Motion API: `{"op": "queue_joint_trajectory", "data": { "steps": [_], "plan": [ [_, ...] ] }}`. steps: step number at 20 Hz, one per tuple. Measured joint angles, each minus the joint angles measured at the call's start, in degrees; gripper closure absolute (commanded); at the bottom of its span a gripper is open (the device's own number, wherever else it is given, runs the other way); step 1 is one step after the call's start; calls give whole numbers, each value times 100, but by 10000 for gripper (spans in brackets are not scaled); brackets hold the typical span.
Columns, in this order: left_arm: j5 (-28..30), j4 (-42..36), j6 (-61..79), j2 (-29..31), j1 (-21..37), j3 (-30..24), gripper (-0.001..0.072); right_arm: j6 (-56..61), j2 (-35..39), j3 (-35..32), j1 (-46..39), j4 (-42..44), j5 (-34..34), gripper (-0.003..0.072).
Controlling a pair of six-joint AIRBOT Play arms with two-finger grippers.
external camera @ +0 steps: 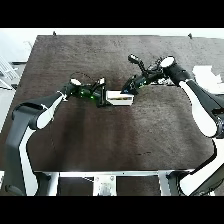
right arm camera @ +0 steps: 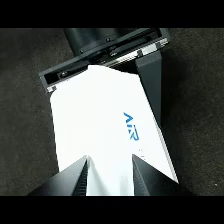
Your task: Fold the box and place the chain.
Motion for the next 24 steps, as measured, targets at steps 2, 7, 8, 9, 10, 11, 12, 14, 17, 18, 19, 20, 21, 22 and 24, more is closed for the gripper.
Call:
{"op": "queue_joint_trajectory", "data": {
  "steps": [2, 7, 8, 9, 10, 11, 12, 14, 17, 18, 19, 20, 21, 22, 24],
  "plan": [
    [0, -2, -2, 0, 0, 0, 434, -22, -42, -11, 7, -4, -20, 345],
    [0, -2, -2, 0, 0, 0, 434, -48, -118, -39, 17, -11, -90, 344],
    [2, -2, 0, 0, 0, 0, 434, -61, -125, -42, 20, -13, -151, 324],
    [0, -2, 0, 0, 0, 0, 434, -66, -129, -42, 22, -11, -212, 273],
    [0, -2, 0, 0, 0, 0, 434, -83, -131, -42, 24, -11, -212, 273],
    [0, -2, 0, 0, 0, 0, 434, -116, -133, -42, 35, -9, -201, 273],
    [2, -2, 0, 0, 0, 0, 434, -149, -133, -39, 39, -2, -146, 273],
    [2, -2, 0, 0, 0, 0, 434, -210, -114, -39, 39, 7, -70, 273],
    [2, -2, -2, 0, 0, 0, 434, -271, -31, -39, 24, 33, 39, 273],
    [2, -2, 0, 0, 0, 0, 434, -291, -15, -39, 15, 28, 50, 273],
    [2, -2, 0, 0, 0, 0, 434, -310, -13, -42, 9, 35, 70, 273],
    [2, -2, 0, 0, 0, 0, 434, -352, -22, -46, 4, 33, 76, 273],
    [0, -2, 0, 0, 0, 0, 434, -420, -44, -46, 4, 37, 72, 272],
    [0, -2, 0, 0, 0, 0, 434, -514, -68, -48, 4, 33, 59, 262],
    [2, -4, 0, 0, 0, 0, 434, -667, -101, -48, 4, 37, -68, 259]
  ]
}}
